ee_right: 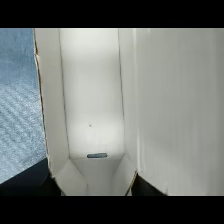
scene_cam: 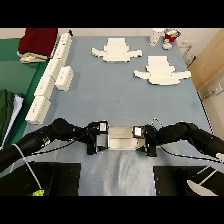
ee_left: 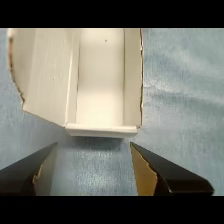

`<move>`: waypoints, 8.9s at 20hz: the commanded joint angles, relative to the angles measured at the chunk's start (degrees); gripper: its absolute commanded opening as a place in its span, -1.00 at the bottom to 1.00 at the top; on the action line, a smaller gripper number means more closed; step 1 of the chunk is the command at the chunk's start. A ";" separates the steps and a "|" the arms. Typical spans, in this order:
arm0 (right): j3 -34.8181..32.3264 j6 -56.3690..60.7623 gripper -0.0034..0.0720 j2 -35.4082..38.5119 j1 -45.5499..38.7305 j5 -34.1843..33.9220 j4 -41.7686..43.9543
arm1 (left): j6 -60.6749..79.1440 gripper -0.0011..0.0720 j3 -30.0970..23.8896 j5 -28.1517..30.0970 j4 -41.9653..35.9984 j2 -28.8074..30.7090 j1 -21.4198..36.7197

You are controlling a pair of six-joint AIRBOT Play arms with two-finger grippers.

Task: Fold the box.

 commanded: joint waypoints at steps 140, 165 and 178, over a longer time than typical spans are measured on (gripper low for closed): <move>2.10 22.18 0.98 14.43 2.58 -9.64 -13.94 | 8.57 0.19 -0.31 5.03 -7.43 -6.62 -6.51; 2.12 17.53 0.66 7.30 10.43 -0.04 -9.86 | 8.57 0.19 -0.31 5.07 -7.43 -6.62 -6.51; 13.68 97.68 -0.90 7.28 -0.33 -30.75 -49.55 | 8.57 0.19 -0.31 5.07 -7.43 -6.62 -6.51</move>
